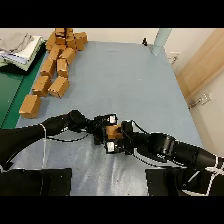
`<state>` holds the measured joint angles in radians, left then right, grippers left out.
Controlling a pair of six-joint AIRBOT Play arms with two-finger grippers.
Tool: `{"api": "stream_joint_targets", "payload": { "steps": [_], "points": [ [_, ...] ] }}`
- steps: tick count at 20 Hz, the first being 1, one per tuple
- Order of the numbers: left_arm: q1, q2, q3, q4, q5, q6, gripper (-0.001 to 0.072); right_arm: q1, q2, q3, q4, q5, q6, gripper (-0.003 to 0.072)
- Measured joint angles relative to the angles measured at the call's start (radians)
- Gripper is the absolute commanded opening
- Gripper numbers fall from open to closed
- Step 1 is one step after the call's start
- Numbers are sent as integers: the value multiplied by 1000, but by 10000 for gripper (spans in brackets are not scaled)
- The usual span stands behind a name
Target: Fold the box.
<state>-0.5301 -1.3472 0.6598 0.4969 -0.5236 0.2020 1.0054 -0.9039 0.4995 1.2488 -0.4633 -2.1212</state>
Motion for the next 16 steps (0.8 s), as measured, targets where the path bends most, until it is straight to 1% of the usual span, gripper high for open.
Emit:
{"api": "stream_joint_targets", "payload": {
  "steps": [7, 16],
  "points": [
    [0, 0, 0, 0, 0, -1, 401, -2, -34, 0, -53, 41, 0, 440],
    [0, 0, 0, 0, 0, 0, 402, -2, -4, 0, -68, 43, 0, 439]
  ]
}}
